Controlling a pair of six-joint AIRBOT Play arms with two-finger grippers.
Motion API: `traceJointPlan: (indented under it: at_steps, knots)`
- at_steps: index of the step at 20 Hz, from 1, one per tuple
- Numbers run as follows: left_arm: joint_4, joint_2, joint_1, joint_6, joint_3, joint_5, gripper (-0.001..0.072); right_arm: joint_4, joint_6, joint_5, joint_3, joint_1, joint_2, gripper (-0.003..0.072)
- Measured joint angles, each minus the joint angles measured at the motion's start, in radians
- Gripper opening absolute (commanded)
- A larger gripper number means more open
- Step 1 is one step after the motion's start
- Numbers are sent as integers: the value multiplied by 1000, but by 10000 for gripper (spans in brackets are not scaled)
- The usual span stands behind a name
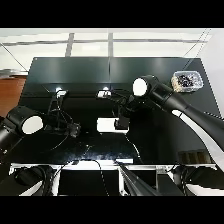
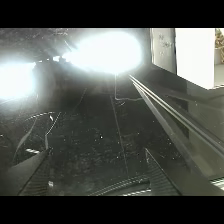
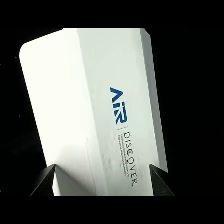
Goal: Fold the box and place the chain.
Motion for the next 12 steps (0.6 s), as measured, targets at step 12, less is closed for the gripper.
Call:
traceJointPlan:
  at_steps: [12]
  knots:
    - [0, 0, 0, 0, 0, 0, 698, -84, 56, -21, 0, 11, 0, 710]
